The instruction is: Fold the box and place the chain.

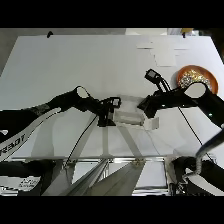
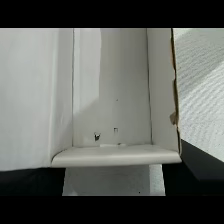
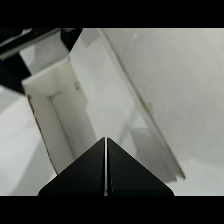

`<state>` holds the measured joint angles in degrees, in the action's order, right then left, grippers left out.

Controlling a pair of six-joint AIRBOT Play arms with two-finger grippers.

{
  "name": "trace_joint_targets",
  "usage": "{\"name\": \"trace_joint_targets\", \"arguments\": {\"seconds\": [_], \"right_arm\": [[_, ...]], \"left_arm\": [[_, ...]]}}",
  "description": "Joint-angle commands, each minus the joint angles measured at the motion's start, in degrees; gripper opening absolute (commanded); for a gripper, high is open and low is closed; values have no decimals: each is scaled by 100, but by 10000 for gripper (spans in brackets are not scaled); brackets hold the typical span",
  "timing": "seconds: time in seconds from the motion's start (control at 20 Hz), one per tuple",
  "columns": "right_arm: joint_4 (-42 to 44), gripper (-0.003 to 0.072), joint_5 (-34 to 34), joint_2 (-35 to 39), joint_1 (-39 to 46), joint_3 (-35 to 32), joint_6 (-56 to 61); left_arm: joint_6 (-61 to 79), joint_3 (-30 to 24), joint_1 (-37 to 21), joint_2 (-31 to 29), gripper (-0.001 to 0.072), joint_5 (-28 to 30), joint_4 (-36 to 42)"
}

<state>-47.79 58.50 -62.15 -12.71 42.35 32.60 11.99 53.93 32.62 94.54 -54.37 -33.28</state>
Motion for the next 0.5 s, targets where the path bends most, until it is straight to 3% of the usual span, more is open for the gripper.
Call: {"name": "trace_joint_targets", "arguments": {"seconds": [0.0,0.25,0.35,0.45], "right_arm": [[-1174,14,525,197,-2,-13,-142],[-2057,27,284,636,-2,-769,-2365],[-1908,179,4,664,-2,-1104,-2555],[-1460,177,-372,664,-2,-1392,-3042]], "left_arm": [[0,7,-2,-4,135,11,2],[0,7,-2,-4,135,13,2],[0,7,-2,-4,135,9,4],[0,7,-2,-4,135,13,2]]}}
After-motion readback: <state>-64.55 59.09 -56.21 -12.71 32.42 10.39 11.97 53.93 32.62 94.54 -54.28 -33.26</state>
